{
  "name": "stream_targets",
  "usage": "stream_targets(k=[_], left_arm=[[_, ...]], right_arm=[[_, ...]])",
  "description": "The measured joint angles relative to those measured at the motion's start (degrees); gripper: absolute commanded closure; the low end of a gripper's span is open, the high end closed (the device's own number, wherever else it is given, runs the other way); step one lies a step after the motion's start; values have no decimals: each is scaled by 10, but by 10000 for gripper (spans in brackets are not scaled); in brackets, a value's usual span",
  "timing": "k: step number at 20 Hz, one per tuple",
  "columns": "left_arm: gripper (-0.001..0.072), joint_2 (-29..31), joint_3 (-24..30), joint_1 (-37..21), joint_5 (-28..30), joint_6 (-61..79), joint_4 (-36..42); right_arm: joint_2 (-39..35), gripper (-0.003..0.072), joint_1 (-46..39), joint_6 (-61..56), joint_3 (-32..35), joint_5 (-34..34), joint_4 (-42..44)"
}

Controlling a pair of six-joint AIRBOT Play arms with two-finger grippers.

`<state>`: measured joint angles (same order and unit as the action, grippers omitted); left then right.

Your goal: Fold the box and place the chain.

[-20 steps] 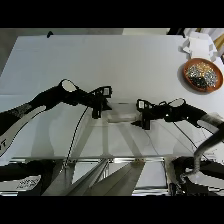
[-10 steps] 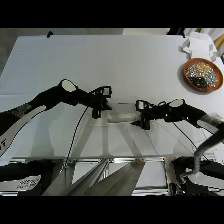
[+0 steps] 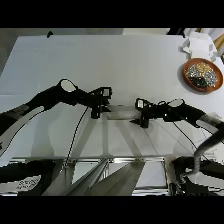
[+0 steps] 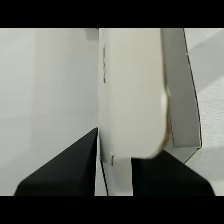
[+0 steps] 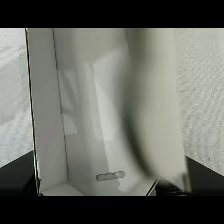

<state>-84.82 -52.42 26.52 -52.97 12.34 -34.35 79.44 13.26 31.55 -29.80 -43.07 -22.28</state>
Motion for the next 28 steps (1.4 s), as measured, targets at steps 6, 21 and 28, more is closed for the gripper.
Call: stream_targets(k=[6, 21, 28], left_arm=[[457, 65, 0, -8, -7, -82, -87], [700, 76, 0, 82, 86, -157, 21], [701, 23, 0, 87, 224, -166, 141]], right_arm=[[0, 285, 0, 0, 0, -9, -2], [0, 285, 0, 0, 0, -12, -2], [0, 285, 0, -2, 0, -14, 1]])
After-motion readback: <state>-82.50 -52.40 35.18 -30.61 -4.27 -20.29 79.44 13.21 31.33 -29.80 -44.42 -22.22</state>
